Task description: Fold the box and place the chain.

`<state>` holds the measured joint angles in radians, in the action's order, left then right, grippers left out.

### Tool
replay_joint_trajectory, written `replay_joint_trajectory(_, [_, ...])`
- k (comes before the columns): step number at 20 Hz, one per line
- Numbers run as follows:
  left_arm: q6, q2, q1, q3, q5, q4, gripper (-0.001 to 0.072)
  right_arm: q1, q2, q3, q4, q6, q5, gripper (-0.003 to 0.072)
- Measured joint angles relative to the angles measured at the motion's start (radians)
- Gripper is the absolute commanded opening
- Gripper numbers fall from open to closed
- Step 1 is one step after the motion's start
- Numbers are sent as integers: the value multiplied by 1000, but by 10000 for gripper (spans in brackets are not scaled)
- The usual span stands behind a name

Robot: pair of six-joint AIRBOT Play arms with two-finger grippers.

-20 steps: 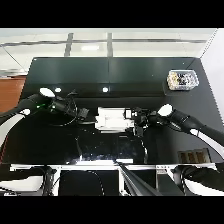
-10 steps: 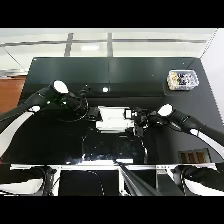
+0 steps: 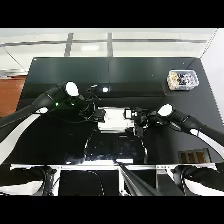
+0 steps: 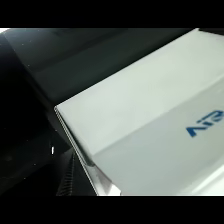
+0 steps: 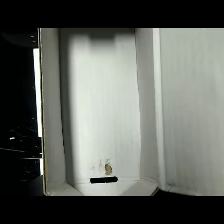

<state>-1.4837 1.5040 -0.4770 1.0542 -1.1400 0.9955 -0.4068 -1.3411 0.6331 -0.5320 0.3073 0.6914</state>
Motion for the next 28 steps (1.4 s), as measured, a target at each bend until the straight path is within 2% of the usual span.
replay_joint_trajectory(6, [-117,0,-48,2,30,63,350,0,0,0,0,0,0,139])
replay_joint_trajectory(12, [-330,4,-115,6,42,252,350,0,0,0,0,0,0,139])
replay_joint_trajectory(19, [-578,8,-217,63,21,450,348,0,0,0,0,0,0,139])
replay_joint_trajectory(21, [-633,11,-238,71,12,476,225,0,0,0,0,0,0,139])
replay_joint_trajectory(27, [-690,50,-282,103,-5,505,211,0,0,0,0,0,0,139])
replay_joint_trajectory(28, [-696,57,-286,109,-11,508,84,0,0,0,0,0,0,139])
